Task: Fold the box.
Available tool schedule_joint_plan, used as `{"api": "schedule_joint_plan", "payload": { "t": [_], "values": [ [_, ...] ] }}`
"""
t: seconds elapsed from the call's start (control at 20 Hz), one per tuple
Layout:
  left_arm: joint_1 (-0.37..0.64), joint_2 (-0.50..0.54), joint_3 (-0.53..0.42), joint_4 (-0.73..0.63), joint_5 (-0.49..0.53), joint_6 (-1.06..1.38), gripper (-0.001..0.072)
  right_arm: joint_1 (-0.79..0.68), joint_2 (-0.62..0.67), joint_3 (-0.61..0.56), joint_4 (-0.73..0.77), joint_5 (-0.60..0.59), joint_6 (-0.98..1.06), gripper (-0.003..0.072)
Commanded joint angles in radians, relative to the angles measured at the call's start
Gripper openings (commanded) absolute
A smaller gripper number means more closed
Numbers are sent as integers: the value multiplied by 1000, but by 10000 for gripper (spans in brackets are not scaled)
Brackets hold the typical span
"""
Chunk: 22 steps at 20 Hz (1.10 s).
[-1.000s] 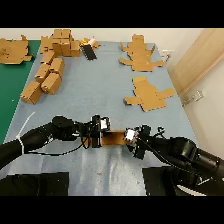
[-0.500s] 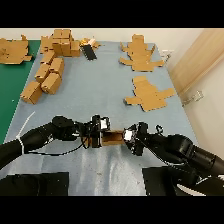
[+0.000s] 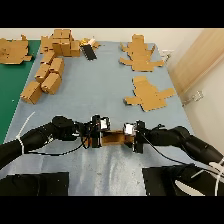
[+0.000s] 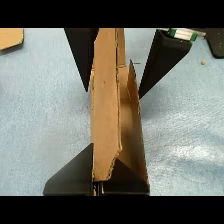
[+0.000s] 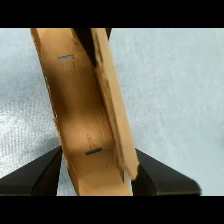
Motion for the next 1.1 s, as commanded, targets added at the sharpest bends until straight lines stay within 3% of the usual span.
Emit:
{"api": "schedule_joint_plan", "payload": {
  "t": [0.0, 0.3, 1.05],
  "values": [
    [0, 0, 0, 0, 0, 0, 11, -73, -113, 64, 124, -109, -169, 634],
    [0, 0, 0, 0, 0, 0, 11, -98, -253, 117, 146, -164, -202, 634],
    [0, 0, 0, 0, 0, 0, 11, -98, -256, 116, 114, -175, -197, 633]
  ]
}}
